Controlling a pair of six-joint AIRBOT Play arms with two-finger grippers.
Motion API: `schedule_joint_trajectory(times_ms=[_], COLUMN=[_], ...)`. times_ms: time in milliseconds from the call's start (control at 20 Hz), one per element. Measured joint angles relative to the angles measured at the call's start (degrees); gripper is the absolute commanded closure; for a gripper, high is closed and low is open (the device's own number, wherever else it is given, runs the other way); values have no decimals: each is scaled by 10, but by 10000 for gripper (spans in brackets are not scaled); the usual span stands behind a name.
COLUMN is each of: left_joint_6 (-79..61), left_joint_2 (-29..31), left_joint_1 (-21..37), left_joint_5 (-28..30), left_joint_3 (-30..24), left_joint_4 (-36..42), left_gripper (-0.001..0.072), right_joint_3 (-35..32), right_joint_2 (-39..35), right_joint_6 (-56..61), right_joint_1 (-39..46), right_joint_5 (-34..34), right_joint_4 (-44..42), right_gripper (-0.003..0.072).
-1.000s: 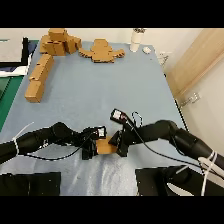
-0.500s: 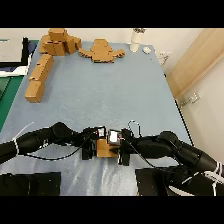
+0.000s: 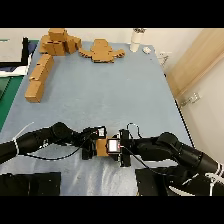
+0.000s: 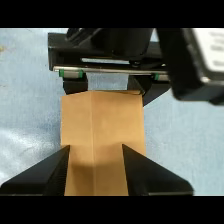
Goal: Fold the box.
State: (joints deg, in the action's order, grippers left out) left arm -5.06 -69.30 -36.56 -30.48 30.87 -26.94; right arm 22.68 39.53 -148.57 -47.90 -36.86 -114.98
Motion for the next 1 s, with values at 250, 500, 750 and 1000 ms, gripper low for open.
schedule_joint_trajectory(times_ms=[250, 500, 750, 1000], left_joint_6=[0, 1, 1, 1], left_joint_2=[0, 0, 0, 0], left_joint_1=[0, 0, 0, 0], left_joint_5=[1, 1, 1, 1], left_joint_3=[0, 0, 0, 0], left_joint_4=[0, 0, 0, 0], left_gripper=[91, 91, 91, 91], right_joint_3=[0, 0, 15, 26], right_joint_2=[17, 21, 21, 12], right_joint_6=[-32, -45, -20, 30], right_joint_1=[-1, -10, -32, -49], right_joint_5=[15, 29, 35, 34], right_joint_4=[11, 51, 103, 168], right_gripper=[155, 253, 308, 325])
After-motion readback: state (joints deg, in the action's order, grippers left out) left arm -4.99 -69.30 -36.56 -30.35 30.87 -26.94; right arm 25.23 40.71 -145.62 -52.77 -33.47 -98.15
